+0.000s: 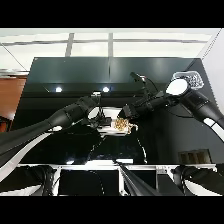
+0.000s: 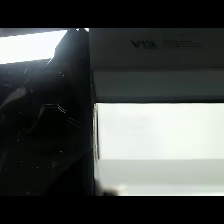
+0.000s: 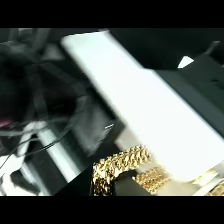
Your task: Fold the box and place the chain.
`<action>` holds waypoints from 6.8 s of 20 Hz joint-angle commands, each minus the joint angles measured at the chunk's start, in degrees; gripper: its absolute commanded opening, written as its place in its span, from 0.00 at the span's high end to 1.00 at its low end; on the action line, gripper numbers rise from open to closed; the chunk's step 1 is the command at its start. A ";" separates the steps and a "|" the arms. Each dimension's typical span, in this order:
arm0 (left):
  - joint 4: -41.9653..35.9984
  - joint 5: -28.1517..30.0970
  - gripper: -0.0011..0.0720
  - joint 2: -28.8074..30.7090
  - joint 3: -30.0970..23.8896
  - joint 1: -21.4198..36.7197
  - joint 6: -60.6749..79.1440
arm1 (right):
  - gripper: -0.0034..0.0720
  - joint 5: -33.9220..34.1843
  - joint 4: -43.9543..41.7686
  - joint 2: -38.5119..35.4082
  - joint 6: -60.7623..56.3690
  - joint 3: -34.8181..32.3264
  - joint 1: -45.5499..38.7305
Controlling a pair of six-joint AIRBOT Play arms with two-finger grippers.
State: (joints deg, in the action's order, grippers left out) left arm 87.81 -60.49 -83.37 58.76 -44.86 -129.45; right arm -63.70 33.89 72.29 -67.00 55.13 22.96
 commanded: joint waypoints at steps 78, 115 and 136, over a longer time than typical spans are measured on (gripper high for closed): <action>-0.02 0.37 0.95 -0.02 0.02 0.00 0.00 | 0.50 -6.54 19.96 -17.44 6.10 -4.74 -19.87; -37.77 9.99 0.01 10.45 -16.74 24.02 134.57 | 0.50 -0.70 19.91 -17.44 6.56 -10.56 -23.91; -50.97 10.97 0.46 3.63 -16.39 22.01 135.93 | 0.02 12.96 15.15 -16.92 5.92 -10.49 -15.74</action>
State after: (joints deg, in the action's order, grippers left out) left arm 36.95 -52.05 -79.70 42.30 -22.81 10.26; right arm -58.92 52.80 55.09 -60.47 44.58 3.36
